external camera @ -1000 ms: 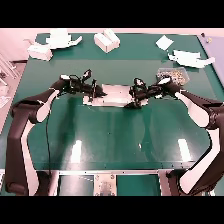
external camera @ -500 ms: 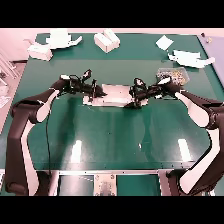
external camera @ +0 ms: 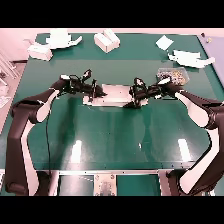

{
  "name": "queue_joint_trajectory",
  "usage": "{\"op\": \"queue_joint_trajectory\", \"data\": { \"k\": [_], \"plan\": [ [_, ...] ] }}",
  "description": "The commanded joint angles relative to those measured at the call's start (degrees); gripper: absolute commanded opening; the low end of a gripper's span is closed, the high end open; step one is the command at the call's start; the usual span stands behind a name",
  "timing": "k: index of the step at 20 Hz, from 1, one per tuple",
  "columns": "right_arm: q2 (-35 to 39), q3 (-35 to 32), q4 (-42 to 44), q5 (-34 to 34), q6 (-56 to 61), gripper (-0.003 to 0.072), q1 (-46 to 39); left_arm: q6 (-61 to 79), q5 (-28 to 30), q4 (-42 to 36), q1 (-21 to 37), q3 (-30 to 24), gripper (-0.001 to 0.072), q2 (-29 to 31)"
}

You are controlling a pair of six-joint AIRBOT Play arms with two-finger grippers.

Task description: Fold the box and place the chain.

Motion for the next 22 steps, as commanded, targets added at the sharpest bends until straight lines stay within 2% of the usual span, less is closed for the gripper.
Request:
{"op": "queue_joint_trajectory", "data": {
  "k": [1, 22],
  "plan": [
    [-0.04, 0.02, -0.04, -0.02, -0.52, 0.0574, -0.02, 0.0, 0.02, 0.04, 0.02, 0.0, 0.0021, 0.0],
    [-0.04, -0.07, -0.31, 0.02, -0.61, 0.0562, -0.02, 0.0, 0.02, 0.0, 0.02, 0.0, 0.0021, 0.0]
  ]
}}
